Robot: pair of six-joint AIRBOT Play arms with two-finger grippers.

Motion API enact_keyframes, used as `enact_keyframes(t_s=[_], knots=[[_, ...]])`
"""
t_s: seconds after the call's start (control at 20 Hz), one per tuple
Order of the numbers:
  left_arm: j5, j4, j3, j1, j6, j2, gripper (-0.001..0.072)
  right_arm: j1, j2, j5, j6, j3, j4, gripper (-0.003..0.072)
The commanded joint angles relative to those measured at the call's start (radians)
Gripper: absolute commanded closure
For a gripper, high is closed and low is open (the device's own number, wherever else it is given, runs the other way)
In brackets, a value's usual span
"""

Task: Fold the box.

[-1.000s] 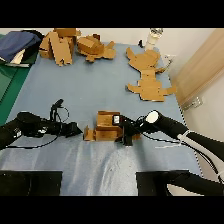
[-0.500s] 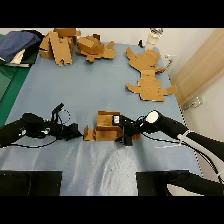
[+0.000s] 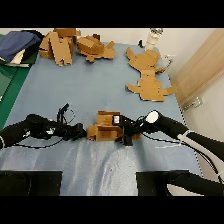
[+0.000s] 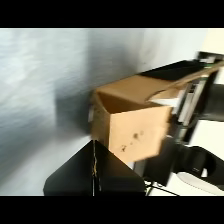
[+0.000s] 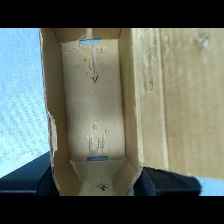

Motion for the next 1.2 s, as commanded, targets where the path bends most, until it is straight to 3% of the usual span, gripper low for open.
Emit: enact_keyframes(t_s=[0.0, 0.6, 0.8, 1.0, 1.15], knots=[[-0.069, -0.209, 0.014, -0.006, 0.168, 0.0, 0.0699, -0.001, 0.0, 0.0, 0.0, 0.0, 0.0, 0.0144], [-0.077, -0.183, 0.018, -0.005, 0.163, -0.011, 0.0699, -0.001, 0.0, 0.0, 0.0, 0.0, 0.0, 0.0144], [-0.103, -0.151, 0.002, 0.074, 0.146, 0.032, 0.0699, -0.001, 0.0, 0.001, 0.0, 0.0, 0.0, 0.0143], [-0.043, 0.005, -0.032, 0.162, 0.006, 0.153, 0.0699, -0.001, 0.0, 0.002, 0.0, 0.0, 0.0, 0.0143], [-0.039, 0.238, -0.044, 0.196, -0.224, 0.177, 0.0699, -0.001, 0.0, 0.001, 0.0, 0.0, 0.0, 0.0144]])
